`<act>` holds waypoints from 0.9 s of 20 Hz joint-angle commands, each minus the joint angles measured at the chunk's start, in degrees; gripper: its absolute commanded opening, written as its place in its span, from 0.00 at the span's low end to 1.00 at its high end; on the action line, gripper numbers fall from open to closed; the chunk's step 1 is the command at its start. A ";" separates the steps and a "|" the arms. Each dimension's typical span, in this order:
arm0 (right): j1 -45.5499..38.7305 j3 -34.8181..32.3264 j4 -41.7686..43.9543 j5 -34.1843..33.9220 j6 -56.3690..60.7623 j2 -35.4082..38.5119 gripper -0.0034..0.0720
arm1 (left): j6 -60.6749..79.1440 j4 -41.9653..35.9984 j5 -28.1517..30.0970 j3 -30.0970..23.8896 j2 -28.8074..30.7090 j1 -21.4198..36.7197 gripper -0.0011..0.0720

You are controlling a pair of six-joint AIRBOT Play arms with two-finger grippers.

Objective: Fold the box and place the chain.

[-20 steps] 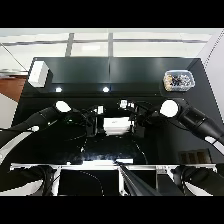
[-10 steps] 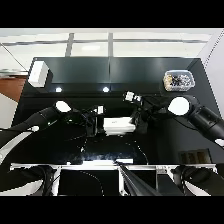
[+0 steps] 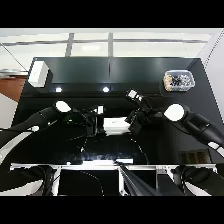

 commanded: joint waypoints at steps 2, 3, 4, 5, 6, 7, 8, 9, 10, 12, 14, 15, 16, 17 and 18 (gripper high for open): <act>2.89 -1.11 2.34 -3.52 -0.61 -2.99 0.10 | 0.02 0.02 0.00 -0.02 0.00 0.00 0.64; 3.15 -1.11 2.36 -3.48 -0.59 -3.67 0.10 | 0.02 0.02 0.00 -0.02 0.00 0.00 0.64; 3.28 -1.11 2.38 -3.45 -0.42 -4.20 0.10 | 0.02 0.02 0.00 -0.02 0.00 0.00 0.64; 3.26 -1.11 2.32 -3.48 -0.37 -4.48 0.10 | 0.02 0.02 0.00 -0.02 0.00 0.00 0.64; 3.26 -1.11 2.29 -3.48 -0.39 -4.72 0.10 | 0.02 0.02 0.00 -0.02 0.00 0.00 0.64; 3.26 -1.11 2.27 -3.45 -0.39 -4.83 0.10 | 0.02 0.02 0.00 -0.02 0.00 0.00 0.64; 3.26 -1.14 2.27 -3.45 -0.39 -4.87 0.10 | 0.02 0.02 0.00 -0.02 0.00 0.00 0.64; 3.26 -1.14 2.29 -3.45 -0.39 -4.87 0.10 | 0.02 0.02 0.00 -0.02 0.00 0.00 0.64; 3.26 -1.14 2.27 -3.43 -0.39 -4.87 0.10 | 0.02 0.02 0.00 -0.02 0.00 0.00 0.64; 3.26 -1.14 2.25 -3.43 -0.39 -4.90 0.10 | 0.02 0.02 0.00 -0.02 0.00 0.00 0.64; 3.26 -1.27 2.16 -3.08 -0.39 -5.01 0.10 | 0.02 0.02 0.00 -0.02 0.00 0.00 0.64; 3.26 -1.27 2.01 -2.75 -0.39 -5.01 0.10 | 0.02 0.02 0.00 -0.02 0.00 0.00 0.64; 3.26 -1.27 2.01 -2.45 -0.39 -5.01 0.10 | 0.02 0.02 0.00 -0.02 0.00 0.00 0.64; 3.23 -1.25 2.03 -2.27 -0.39 -5.01 0.10 | 0.02 0.02 0.00 -0.02 0.00 0.00 0.64; 3.21 -1.16 2.03 -2.16 -0.39 -4.72 0.10 | 0.02 0.02 -0.02 -0.02 0.00 0.00 0.64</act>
